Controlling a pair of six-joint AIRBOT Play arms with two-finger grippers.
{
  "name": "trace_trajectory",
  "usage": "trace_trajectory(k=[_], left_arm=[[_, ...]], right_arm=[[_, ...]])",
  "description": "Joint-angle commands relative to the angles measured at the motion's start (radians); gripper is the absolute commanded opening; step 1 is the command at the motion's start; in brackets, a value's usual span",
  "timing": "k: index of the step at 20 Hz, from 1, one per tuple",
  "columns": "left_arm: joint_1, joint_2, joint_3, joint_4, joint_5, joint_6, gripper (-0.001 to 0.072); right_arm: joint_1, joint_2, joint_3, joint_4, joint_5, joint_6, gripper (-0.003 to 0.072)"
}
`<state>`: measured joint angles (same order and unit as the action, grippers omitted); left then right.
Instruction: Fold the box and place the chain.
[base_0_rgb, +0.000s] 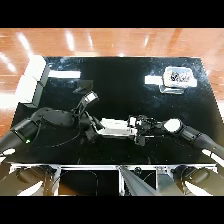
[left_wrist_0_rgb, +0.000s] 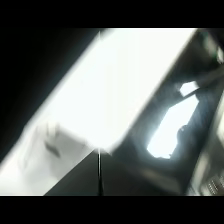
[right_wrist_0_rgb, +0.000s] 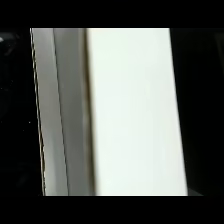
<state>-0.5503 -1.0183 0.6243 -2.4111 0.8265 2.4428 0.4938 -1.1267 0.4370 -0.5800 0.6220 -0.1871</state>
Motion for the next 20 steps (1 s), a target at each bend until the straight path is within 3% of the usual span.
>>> trace_trajectory(k=[1, 4, 6, 20], left_arm=[[-0.119, -0.003, -0.001, -0.036, -0.316, 0.006, 0.0030], [-0.201, -0.007, -0.001, -0.035, -0.621, -0.080, 0.0030], [-0.230, -0.025, -0.001, -0.035, -0.726, -0.095, 0.0030], [-0.236, -0.223, 0.000, -0.032, -0.697, -0.195, 0.0030]], right_arm=[[0.000, 0.000, 0.000, 0.000, 0.003, 0.000, 0.0583], [0.000, 0.000, 0.000, 0.000, 0.003, 0.000, 0.0584], [0.000, 0.000, 0.000, 0.000, 0.003, 0.000, 0.0584], [0.000, 0.000, 0.000, 0.000, 0.002, 0.000, 0.0584]])
